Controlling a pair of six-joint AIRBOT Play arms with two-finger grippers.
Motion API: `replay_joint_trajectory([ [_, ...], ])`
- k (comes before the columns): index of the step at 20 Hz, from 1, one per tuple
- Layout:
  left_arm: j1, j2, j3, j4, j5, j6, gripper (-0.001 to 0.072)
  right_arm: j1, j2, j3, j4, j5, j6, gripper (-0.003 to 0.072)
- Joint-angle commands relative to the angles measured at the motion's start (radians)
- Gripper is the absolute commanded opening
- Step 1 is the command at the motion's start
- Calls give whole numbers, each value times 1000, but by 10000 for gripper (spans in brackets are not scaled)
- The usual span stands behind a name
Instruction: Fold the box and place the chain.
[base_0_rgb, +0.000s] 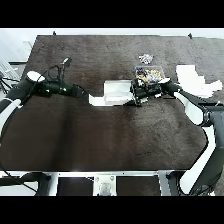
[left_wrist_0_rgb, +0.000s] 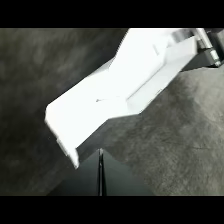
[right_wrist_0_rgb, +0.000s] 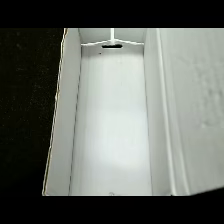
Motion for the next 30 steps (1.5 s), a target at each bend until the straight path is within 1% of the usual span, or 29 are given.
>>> replay_joint_trajectory([
  [1, 23, 3, -59, 2, 43, -107, 20, 0, 0, 0, 0, 0, 0, 588],
  [4, 62, -7, -65, 46, 64, -144, 20, 0, 0, 0, 0, 0, 0, 587],
  [6, 66, -32, -65, 59, 87, -158, 20, 0, 0, 0, 0, 0, 0, 587],
  [8, 62, -77, -62, 37, 85, -156, 20, 0, 0, 0, 0, 0, 0, 587],
  [11, 56, -144, -60, -39, 81, -122, 20, 0, 0, 0, 0, 0, 0, 587],
  [13, 41, -172, -52, -73, 87, -112, 20, 0, 0, 0, 0, 0, 0, 587],
  [18, -31, -266, 33, -75, 72, -159, 21, 0, 0, 0, 0, 0, 0, 587],
  [21, -58, -319, 85, -77, 50, -180, 21, 0, 0, 0, 0, 0, 0, 587],
  [24, -87, -358, 123, -80, 51, -196, 21, 0, 0, 0, 0, 0, 0, 587],
  [26, -97, -368, 149, -80, 43, -191, 21, 0, 0, 0, 0, 0, 0, 587],
  [28, -87, -367, 183, -79, 13, -183, 22, 0, 0, 0, 0, 0, 0, 587],
  [30, -82, -362, 198, -83, -10, -184, 22, 2, 0, 0, 0, 0, 0, 588],
])
